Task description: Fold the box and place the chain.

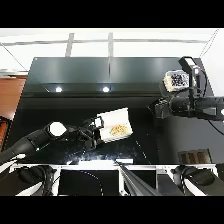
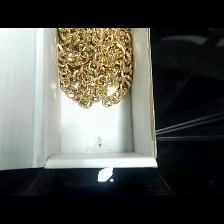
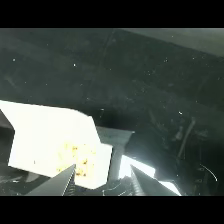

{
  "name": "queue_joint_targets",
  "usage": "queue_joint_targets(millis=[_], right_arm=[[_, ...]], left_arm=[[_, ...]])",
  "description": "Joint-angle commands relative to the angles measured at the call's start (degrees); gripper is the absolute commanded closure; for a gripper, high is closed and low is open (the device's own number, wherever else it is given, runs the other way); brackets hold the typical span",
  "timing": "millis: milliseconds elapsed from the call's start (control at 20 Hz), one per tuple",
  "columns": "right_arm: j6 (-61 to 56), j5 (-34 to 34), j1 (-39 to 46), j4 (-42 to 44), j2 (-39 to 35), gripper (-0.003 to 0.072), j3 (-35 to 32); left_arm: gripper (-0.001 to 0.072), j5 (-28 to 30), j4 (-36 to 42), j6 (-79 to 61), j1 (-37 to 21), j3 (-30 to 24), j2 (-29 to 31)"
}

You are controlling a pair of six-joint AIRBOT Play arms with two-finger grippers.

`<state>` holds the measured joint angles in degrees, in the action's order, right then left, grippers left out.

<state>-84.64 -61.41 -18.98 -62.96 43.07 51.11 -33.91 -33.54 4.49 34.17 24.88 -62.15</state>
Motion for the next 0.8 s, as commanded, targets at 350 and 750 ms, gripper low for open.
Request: queue_joint_targets(millis=[350,750], right_arm=[[5.4,2.6,0.0,-1.0,4.9,0.0028,0.0],[24.0,9.4,0.0,12.3,17.7,0.0028,0.1]], left_arm=[[0.0493,-8.8,-7.1,-8.2,-6.5,6.9,-6.1],[0.0493,-11.3,-1.5,-18.4,-6.5,7.1,-8.4]])
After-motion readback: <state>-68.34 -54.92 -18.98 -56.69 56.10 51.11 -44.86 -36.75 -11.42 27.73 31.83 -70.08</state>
